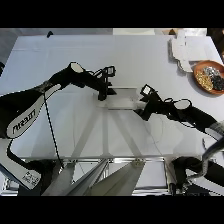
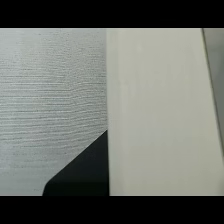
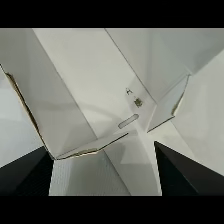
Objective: Fold the box and place the chain.
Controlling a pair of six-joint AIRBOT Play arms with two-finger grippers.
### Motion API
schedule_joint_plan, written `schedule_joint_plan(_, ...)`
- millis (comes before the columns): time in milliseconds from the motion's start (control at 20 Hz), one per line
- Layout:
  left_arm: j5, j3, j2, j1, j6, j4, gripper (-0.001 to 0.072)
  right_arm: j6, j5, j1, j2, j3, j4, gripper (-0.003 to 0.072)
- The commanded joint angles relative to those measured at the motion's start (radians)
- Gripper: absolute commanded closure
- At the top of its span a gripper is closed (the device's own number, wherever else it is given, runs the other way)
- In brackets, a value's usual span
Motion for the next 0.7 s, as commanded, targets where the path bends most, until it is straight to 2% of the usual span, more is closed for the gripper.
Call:
schedule_joint_plan(0,0.0,0.0,-0.001,0.0,0.0,0.0,0.0693,0.032,-0.025,0.0,0.0,0.003,0.005,0.0001)
schedule_joint_plan(200,0.0,0.0,-0.001,0.0,0.0,0.0,0.0693,-0.098,-0.005,0.0,0.0,0.013,0.098,0.0001)
schedule_joint_plan(450,0.0,0.0,-0.001,0.0,0.0,0.0,0.0693,-0.2,0.005,0.0,-0.016,0.037,0.099,0.0001)
schedule_joint_plan(650,0.0,0.0,-0.001,0.0,0.0,0.0,0.0693,-0.206,0.015,0.0,-0.071,0.083,0.061,0.0001)
